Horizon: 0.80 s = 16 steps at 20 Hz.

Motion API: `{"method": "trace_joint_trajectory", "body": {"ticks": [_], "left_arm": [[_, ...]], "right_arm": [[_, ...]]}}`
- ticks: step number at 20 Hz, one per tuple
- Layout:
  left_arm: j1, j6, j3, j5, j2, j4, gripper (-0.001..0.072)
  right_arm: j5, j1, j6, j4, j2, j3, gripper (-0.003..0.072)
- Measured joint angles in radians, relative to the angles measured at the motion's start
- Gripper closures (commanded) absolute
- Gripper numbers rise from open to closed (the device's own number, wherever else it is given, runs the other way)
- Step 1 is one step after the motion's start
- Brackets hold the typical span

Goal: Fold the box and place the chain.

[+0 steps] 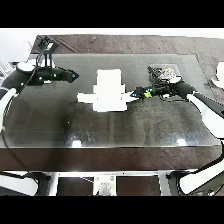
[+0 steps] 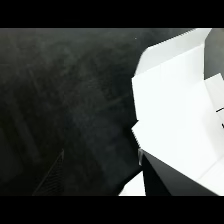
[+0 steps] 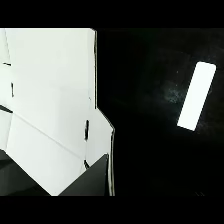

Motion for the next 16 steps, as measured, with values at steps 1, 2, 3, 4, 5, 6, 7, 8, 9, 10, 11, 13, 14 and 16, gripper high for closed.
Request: {"method": "trace_joint_trajectory", "body": {"ticks": [1, 2, 3, 4, 5, 6, 7, 8, 9, 10, 11, 13, 14, 16], "left_arm": [[-0.002, -0.034, 0.056, -0.031, -0.035, 0.021, 0.0177], [-0.006, -0.071, 0.115, -0.057, -0.074, 0.043, 0.0177], [-0.011, -0.107, 0.172, -0.093, -0.116, 0.071, 0.0177], [-0.015, -0.14, 0.223, -0.127, -0.152, 0.093, 0.0178], [-0.02, -0.171, 0.277, -0.159, -0.191, 0.108, 0.0177], [-0.025, -0.198, 0.324, -0.192, -0.229, 0.124, 0.0178], [-0.03, -0.227, 0.368, -0.227, -0.268, 0.142, 0.0178], [-0.037, -0.257, 0.416, -0.266, -0.312, 0.16, 0.0178], [-0.042, -0.285, 0.464, -0.301, -0.353, 0.172, 0.0178], [-0.047, -0.312, 0.509, -0.332, -0.394, 0.179, 0.0177], [-0.051, -0.338, 0.553, -0.366, -0.435, 0.19, 0.0178], [-0.058, -0.373, 0.606, -0.406, -0.486, 0.198, 0.0177], [-0.063, -0.386, 0.624, -0.411, -0.505, 0.2, 0.0177], [-0.07, -0.404, 0.645, -0.427, -0.53, 0.204, 0.0177]], "right_arm": [[0.0, 0.0, -0.001, 0.0, 0.0, 0.0, 0.0672], [0.0, 0.0, -0.002, 0.0, 0.0, 0.0, 0.0673], [0.0, 0.0, -0.003, 0.0, 0.0, 0.0, 0.0673], [0.0, 0.0, -0.004, -0.001, 0.0, 0.0, 0.0672], [0.0, 0.0, -0.006, -0.001, 0.0, 0.0, 0.0672], [0.0, 0.0, -0.007, -0.001, 0.0, 0.0, 0.0672], [0.0, 0.001, -0.009, -0.001, 0.0, 0.0, 0.0672], [0.0, 0.001, -0.009, -0.001, 0.0, 0.0, 0.0672], [0.0, 0.001, -0.01, 0.0, 0.0, 0.0, 0.0672], [0.0, 0.001, -0.01, -0.001, 0.0, 0.0, 0.0671], [0.001, 0.001, -0.01, -0.001, 0.0, 0.0, 0.0672], [0.001, 0.001, -0.011, 0.0, 0.0, 0.0, 0.0671], [0.002, 0.001, -0.011, -0.001, 0.0, 0.0, 0.0671], [0.002, 0.001, -0.016, 0.0, 0.0, 0.0, 0.0671]]}}
